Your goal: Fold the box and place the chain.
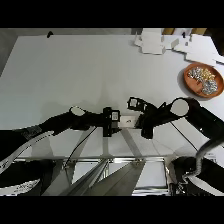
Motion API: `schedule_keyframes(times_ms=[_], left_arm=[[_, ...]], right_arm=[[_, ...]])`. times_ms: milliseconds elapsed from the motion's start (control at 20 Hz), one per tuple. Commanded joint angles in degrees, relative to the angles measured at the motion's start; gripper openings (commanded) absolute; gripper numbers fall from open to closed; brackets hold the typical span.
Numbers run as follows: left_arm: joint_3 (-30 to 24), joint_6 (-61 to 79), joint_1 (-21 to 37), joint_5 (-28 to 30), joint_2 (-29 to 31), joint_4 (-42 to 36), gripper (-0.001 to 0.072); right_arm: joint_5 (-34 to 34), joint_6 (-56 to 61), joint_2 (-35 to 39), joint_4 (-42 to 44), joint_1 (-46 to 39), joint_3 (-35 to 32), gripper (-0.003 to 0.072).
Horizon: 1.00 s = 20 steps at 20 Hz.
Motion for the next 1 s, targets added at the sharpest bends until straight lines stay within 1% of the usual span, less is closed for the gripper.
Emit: schedule_keyframes(times_ms=[0, 600, 700, 800, 900, 950], left_arm=[[0.0, 0.0, 0.0, 0.0, 0.0, 0.0, 0.0139], [0.0, 0.0, 0.0, 0.0, 0.0, 0.0, 0.0139], [0.0, 0.0, 0.0, 0.0, 0.0, 0.0, 0.0139], [0.0, 0.0, 0.0, 0.0, 0.0, 0.0, 0.0139], [0.0, 0.0, 0.0, 0.0, 0.0, 0.0, 0.0139], [0.0, 0.0, 0.0, 0.0, 0.0, 0.0, 0.0139]], right_arm=[[0.6, 0.3, -2.1, 0.1, -0.1, 0.0, 0.0016], [0.0, 1.7, -2.7, -0.2, -0.1, -1.3, 0.0016], [-0.3, 2.0, -0.5, -0.2, -0.1, -1.2, 0.0016], [-0.5, 3.7, 3.6, -1.0, -0.1, -1.2, 0.0016], [-0.5, 7.3, 8.6, -4.4, -0.1, -1.2, 0.0016], [-0.4, 11.3, 11.3, -7.8, -0.1, -1.2, 0.0016]])
